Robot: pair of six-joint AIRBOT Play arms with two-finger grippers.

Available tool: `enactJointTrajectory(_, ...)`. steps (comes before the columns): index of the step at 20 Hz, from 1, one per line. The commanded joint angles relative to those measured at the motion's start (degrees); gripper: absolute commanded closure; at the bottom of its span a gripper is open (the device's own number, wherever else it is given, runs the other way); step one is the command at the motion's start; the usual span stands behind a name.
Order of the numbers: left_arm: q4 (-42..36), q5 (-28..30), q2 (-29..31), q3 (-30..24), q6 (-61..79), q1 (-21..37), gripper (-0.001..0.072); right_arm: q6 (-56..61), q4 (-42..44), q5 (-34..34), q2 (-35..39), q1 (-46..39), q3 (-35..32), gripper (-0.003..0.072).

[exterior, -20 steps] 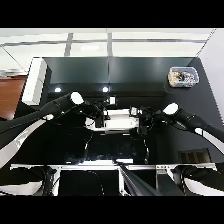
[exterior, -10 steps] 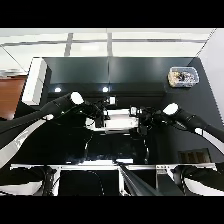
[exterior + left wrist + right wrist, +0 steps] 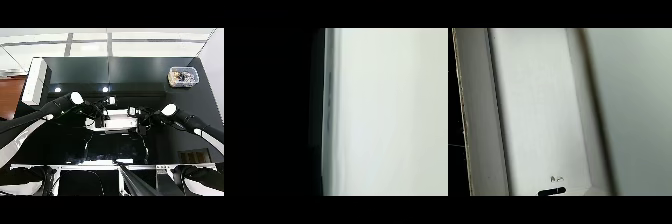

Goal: Fold the box and place the chain.

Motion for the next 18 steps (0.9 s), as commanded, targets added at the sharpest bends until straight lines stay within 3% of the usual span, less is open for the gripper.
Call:
enactJointTrajectory(1, 0.0, -0.11, 0.0, -0.02, 0.0, -0.04, 0.0683, 0.02, -0.59, -0.37, -0.04, 0.13, -0.04, -0.0023)
enactJointTrajectory(4, 0.0, -0.11, 0.0, -0.02, 0.0, -0.04, 0.0683, 0.02, -0.57, -0.37, -0.04, 0.13, -0.04, -0.0018)
enactJointTrajectory(5, 0.0, -0.11, 0.0, -0.02, -0.02, -0.04, 0.0683, 0.02, -0.59, -0.37, -0.04, 0.13, -0.04, 0.0077)
enactJointTrajectory(9, 0.0, -0.59, 0.0, -0.02, -0.02, -0.02, 0.0683, 0.02, -0.59, -0.37, -0.04, 0.13, -0.04, 0.0144)
enactJointTrajectory(10, 0.0, -0.96, 0.0, -0.02, -0.02, 0.0, 0.0682, 0.02, -0.59, -0.37, -0.04, 0.13, -0.04, 0.0257)
enactJointTrajectory(13, 0.07, -2.71, 0.02, 0.44, -0.02, 0.26, 0.0679, 0.02, -0.59, -0.37, -0.04, 0.13, -0.04, 0.0263)
enactJointTrajectory(14, 0.09, -3.39, 0.07, 1.03, -0.02, 0.33, 0.0611, 0.02, -0.57, -0.37, -0.04, 0.13, -0.04, 0.0263)
enactJointTrajectory(15, 0.07, -4.68, 0.31, 1.99, -0.02, 0.46, 0.0386, 0.02, -0.57, -0.39, -0.04, 0.13, -0.04, 0.0263)
enactJointTrajectory(16, 0.07, -5.86, 0.76, 3.08, -0.07, 0.5, 0.0225, 0.02, -0.57, -0.39, -0.04, 0.13, -0.04, 0.0263)
enactJointTrajectory(17, 0.07, -7.32, 1.53, 4.0, -0.28, 0.7, 0.0138, 0.02, -0.57, -0.42, -0.04, 0.13, -0.04, 0.0263)
enactJointTrajectory(18, 0.35, -8.81, 2.71, 4.87, -1.4, 0.96, 0.0106, 0.02, -0.57, -0.42, -0.04, 0.13, -0.04, 0.0263)
